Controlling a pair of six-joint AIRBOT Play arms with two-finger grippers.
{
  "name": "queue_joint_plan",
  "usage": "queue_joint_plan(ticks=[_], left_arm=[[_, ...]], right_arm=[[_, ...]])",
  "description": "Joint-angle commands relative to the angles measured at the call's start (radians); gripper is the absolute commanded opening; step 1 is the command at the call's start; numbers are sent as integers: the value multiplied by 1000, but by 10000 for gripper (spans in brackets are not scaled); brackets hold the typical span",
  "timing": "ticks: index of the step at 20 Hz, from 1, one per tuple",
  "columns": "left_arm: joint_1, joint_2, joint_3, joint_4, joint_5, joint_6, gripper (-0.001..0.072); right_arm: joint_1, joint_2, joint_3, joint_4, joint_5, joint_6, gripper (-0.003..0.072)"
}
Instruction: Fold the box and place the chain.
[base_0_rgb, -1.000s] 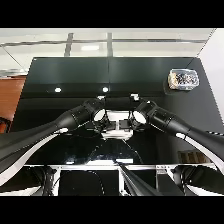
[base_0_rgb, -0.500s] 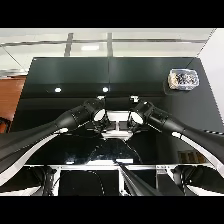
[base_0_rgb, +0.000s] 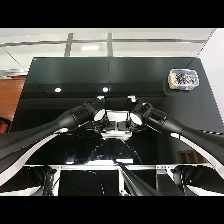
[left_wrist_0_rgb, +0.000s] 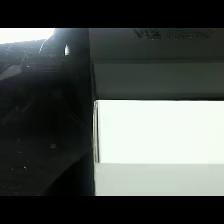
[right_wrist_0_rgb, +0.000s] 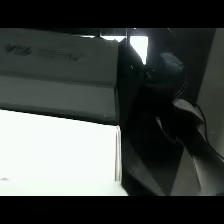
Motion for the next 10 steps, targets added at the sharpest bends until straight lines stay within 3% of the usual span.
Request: queue_joint_plan(ticks=[1, 5, 6, 7, 10], left_arm=[[0, -1, 0, -3, 1, -1, 31], [0, -1, 0, -3, -2, -1, 31], [0, -1, 0, -3, -2, -1, 31], [0, -1, 0, -3, -2, -1, 31], [0, -1, 0, -3, -2, -1, 31]], right_arm=[[0, 0, 1, 12, -4, -11, 20], [0, 1, 3, 20, 1, -24, 28], [0, 2, 6, 20, 4, -25, 166], [0, 3, 9, 21, 13, -48, 394], [0, 26, 10, 14, 27, -99, 427]])
